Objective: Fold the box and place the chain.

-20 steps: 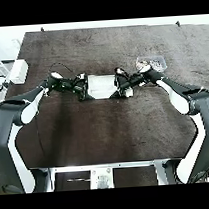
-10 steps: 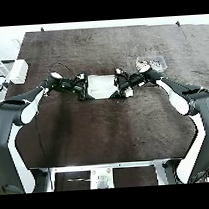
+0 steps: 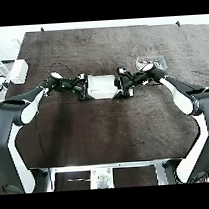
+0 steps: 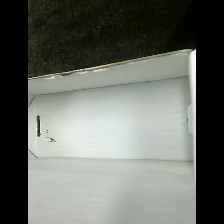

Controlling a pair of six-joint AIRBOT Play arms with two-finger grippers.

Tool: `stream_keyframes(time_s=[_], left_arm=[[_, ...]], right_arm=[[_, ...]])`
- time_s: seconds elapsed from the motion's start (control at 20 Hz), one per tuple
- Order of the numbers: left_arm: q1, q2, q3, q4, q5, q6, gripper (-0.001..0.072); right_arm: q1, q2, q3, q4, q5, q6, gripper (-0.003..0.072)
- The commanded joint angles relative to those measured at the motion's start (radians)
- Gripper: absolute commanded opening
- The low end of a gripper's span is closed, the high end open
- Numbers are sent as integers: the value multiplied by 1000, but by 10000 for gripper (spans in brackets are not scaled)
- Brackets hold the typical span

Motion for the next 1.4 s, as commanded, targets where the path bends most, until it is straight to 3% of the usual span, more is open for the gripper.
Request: stream_keyframes(time_s=[0.0, 0.3, 0.35, 0.5, 0.7, 0.95, 1.15, 1.35], left_arm=[[0, -1, 0, 0, -2, -1, 356], [0, -1, 0, 0, -2, 0, 356], [0, -1, 0, 0, -1, 0, 356], [0, -1, 0, 0, 1, 0, 356], [0, -1, 0, 0, 1, 0, 356], [0, -1, 0, 0, 2, 0, 356], [0, -1, 0, 0, 2, 0, 356], [0, -1, 0, 0, 6, 0, 356]], right_arm=[[-37, 43, 0, -41, 17, 37, 720], [-97, 150, 0, -54, 57, 135, 720], [-97, 159, 0, -27, 90, 151, 631], [-76, 161, 0, 77, 208, 152, 37], [-14, 161, 0, 157, 178, 147, 12], [23, 160, 0, 171, -116, 341, 11], [27, 134, 0, 165, -268, 467, 11], [29, 69, 0, 154, -285, 489, 11]])
